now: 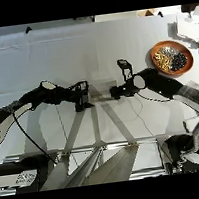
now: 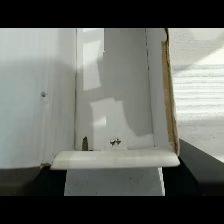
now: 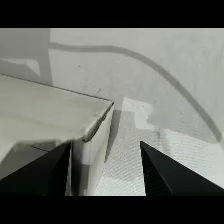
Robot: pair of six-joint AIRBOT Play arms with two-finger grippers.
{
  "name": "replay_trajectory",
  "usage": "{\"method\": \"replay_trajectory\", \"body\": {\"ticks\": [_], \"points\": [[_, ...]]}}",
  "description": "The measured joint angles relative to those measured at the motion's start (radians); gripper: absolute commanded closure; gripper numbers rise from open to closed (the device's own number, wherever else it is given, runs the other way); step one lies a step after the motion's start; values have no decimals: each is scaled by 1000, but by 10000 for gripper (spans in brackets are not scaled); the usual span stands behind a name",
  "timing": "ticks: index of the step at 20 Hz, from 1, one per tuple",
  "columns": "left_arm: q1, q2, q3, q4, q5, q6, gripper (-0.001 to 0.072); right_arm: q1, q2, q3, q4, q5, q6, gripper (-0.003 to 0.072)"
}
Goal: Fold the box and place the chain.
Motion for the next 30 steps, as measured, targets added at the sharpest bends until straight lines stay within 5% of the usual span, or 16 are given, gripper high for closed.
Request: {"method": "replay_trajectory", "body": {"ticks": [3, 10, 18, 24, 26, 30], "points": [[0, 0, 0, 0, 0, 0, 499, 6, -35, 54, -44, 45, 23, 303], [0, 0, 0, -1, 0, 0, 499, 28, -79, 100, -160, 110, 97, 310], [0, 0, 0, 0, 0, 0, 499, 94, -98, 105, -176, 66, 127, 212], [0, 0, 0, 0, 0, 0, 499, 121, -116, 106, -205, 42, 230, 404], [0, 0, 0, 0, 0, 0, 499, 123, -121, 106, -214, 40, 255, 534], [0, 0, 0, -3, -2, -6, 499, 125, -129, 107, -225, 42, 291, 674]]}}
